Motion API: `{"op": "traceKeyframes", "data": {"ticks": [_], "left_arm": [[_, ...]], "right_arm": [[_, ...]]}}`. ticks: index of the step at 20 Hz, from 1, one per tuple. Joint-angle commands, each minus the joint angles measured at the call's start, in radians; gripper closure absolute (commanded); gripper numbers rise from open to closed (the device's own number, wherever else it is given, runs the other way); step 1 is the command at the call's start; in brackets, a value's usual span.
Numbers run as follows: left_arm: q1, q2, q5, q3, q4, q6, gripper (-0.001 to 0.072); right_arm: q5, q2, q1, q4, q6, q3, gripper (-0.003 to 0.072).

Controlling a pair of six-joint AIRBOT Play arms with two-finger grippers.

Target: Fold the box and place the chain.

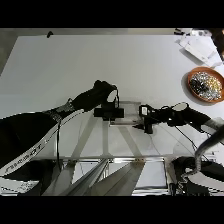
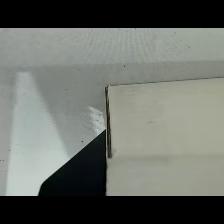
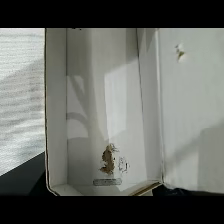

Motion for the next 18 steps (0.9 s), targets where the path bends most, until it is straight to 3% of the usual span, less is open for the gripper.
{"op": "traceKeyframes", "data": {"ticks": [1,4,6,9,10,11,18], "left_arm": [[-0.014,-0.013,0.007,-0.004,0.002,0.003,0.0685],[-0.025,-0.023,0.01,-0.004,0.001,0.003,0.0559],[-0.026,-0.026,0.01,-0.004,0.001,0.004,0.0556],[-0.026,-0.026,0.01,-0.004,0.001,0.003,0.0583],[-0.026,-0.026,0.01,-0.004,0.001,0.004,0.0677],[-0.026,-0.026,0.01,-0.004,0.001,0.005,0.0703],[-0.026,-0.021,0.01,-0.004,0.001,0.006,0.0697]], "right_arm": [[-0.001,0.0,0.0,0.0,-0.001,0.0,0.0273],[-0.001,0.0,0.0,0.0,-0.001,0.0,0.0273],[0.0,0.0,0.0,0.0,-0.001,0.0,0.0273],[-0.001,0.0,0.0,0.0,-0.001,0.0,0.0273],[-0.001,0.0,0.0,0.0,-0.001,0.0,0.0273],[-0.001,0.0,0.0,0.0,-0.001,0.0,0.0273],[-0.001,0.0,0.0,0.0,-0.001,0.0,0.0273]]}}
